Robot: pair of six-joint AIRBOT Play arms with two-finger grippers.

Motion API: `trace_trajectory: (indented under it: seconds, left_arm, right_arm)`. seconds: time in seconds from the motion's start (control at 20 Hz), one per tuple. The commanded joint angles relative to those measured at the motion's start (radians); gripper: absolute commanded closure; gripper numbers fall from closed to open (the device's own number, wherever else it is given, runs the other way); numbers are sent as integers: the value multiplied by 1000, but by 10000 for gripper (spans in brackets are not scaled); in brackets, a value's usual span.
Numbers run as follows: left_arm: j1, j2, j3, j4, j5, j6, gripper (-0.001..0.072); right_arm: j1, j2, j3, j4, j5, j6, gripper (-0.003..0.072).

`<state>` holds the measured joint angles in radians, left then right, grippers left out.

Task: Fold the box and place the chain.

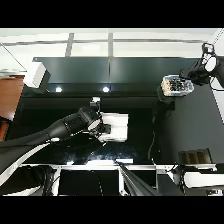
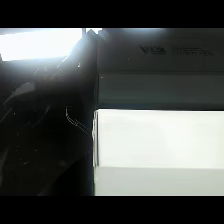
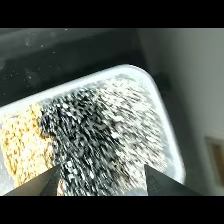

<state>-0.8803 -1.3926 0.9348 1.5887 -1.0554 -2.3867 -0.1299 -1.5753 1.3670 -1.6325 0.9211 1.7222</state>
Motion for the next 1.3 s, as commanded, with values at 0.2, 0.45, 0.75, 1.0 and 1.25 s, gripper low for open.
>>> trace_trajectory:
  seconds: [0.2,0.45,0.75,1.0,1.25]
  left_arm:
    - [0,0,0,1,-1,1,678]
    - [0,0,0,0,-1,1,678]
    - [0,0,0,1,-5,1,678]
    - [0,0,0,0,-5,1,678]
    - [0,0,0,1,-4,1,678]
  right_arm:
    - [-8,-125,54,96,-40,-81,152]
    - [11,-156,54,115,-50,-89,205]
    - [13,-187,57,112,-38,-88,222]
    - [9,-178,159,104,114,-109,652]
    - [8,-78,226,106,231,-190,653]
